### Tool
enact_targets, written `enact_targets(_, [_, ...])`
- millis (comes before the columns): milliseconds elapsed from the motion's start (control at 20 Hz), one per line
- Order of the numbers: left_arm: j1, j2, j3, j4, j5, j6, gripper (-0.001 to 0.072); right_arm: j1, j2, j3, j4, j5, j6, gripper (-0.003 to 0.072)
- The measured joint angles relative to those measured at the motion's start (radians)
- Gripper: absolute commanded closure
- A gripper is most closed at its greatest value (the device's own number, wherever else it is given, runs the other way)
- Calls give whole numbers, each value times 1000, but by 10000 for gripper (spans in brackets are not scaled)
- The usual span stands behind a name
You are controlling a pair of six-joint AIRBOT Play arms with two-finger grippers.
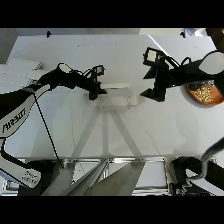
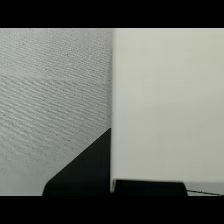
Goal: Fold the box and place the chain.
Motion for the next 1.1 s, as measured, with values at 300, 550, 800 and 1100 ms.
enact_targets(300, [0,0,0,0,-2,0,699,20,12,-49,64,87,10,-5])
enact_targets(550, [0,0,0,0,-3,0,699,22,10,-266,164,-37,-276,-5])
enact_targets(800, [0,0,0,0,-4,0,699,23,-70,-420,329,-253,-561,-5])
enact_targets(1100, [0,0,0,0,-4,0,699,22,-211,-460,471,-404,-742,-5])
